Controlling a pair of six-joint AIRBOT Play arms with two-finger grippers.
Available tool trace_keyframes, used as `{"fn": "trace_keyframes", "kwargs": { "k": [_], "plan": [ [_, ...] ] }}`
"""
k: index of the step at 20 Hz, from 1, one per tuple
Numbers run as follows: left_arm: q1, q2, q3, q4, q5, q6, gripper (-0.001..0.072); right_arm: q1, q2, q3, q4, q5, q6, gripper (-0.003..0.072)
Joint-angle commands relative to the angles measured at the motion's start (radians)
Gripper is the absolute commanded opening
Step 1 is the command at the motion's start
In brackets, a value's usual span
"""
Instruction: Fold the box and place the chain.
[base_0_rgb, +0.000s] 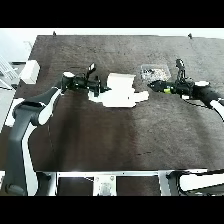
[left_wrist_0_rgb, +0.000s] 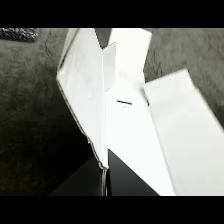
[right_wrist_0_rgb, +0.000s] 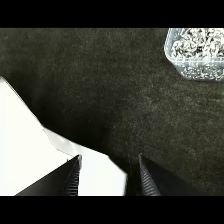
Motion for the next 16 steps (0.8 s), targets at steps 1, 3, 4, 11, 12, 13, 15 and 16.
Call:
{"fn": "trace_keyframes", "kwargs": {
  "k": [1, 3, 4, 11, 12, 13, 15, 16],
  "plan": [
    [-0.007, 0.001, -0.043, -0.007, 0.032, 0.123, 0.0015, 0.001, 0.001, -0.021, 0.042, -0.011, -0.070, 0.0455],
    [-0.004, 0.000, -0.043, -0.012, 0.042, 0.124, 0.0016, 0.000, 0.001, -0.021, 0.051, -0.011, -0.079, 0.0455],
    [-0.004, 0.000, -0.043, -0.011, 0.051, 0.124, 0.0015, 0.001, 0.001, -0.021, 0.054, -0.011, -0.079, 0.0456],
    [-0.004, -0.003, -0.052, -0.005, 0.111, 0.123, 0.0018, 0.001, 0.001, -0.021, 0.053, -0.010, -0.098, 0.0456],
    [-0.004, -0.004, -0.055, -0.005, 0.111, 0.123, 0.0018, 0.001, 0.001, -0.022, 0.053, -0.010, -0.103, 0.0456],
    [-0.004, -0.005, -0.058, -0.004, 0.108, 0.124, 0.0018, 0.001, 0.001, -0.023, 0.053, -0.010, -0.106, 0.0456],
    [-0.004, -0.008, -0.058, -0.001, 0.102, 0.123, 0.0019, 0.001, 0.001, -0.023, 0.053, -0.010, -0.106, 0.0456],
    [-0.004, -0.008, -0.058, -0.002, 0.104, 0.123, 0.0019, 0.001, 0.001, -0.023, 0.053, -0.010, -0.112, 0.0456]
  ]
}}
